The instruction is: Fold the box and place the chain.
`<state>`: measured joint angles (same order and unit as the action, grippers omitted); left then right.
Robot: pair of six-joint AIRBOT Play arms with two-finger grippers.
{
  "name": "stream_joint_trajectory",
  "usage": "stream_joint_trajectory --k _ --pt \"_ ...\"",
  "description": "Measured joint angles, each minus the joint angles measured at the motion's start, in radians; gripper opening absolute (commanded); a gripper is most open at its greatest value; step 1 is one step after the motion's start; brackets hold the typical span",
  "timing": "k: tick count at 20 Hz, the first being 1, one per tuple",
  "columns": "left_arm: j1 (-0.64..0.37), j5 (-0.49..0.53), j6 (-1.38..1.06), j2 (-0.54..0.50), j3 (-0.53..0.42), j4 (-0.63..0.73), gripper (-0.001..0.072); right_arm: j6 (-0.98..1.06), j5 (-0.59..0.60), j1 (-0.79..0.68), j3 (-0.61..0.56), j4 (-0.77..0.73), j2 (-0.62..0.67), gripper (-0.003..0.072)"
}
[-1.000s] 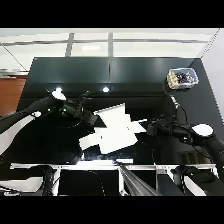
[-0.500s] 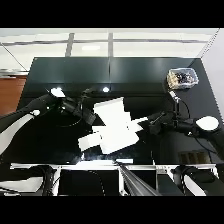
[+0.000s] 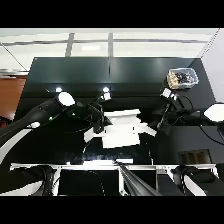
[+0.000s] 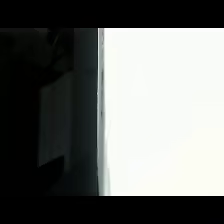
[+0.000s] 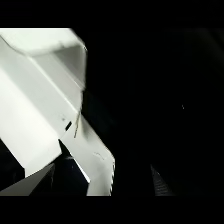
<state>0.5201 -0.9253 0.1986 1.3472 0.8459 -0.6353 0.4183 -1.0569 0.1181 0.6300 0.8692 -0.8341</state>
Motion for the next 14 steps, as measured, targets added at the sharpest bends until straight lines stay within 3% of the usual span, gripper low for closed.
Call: stream_joint_trajectory --k 5,14 --pt "0.035 0.131 -0.105 0.035 0.0 -0.053 0.0025 -0.121 0.06 0.046 -0.021 0.02 0.0 0.0683" --pt "0.045 0.175 -0.143 0.089 0.0 -0.102 0.0026 -0.193 0.146 0.126 -0.142 0.017 -0.004 0.0683"
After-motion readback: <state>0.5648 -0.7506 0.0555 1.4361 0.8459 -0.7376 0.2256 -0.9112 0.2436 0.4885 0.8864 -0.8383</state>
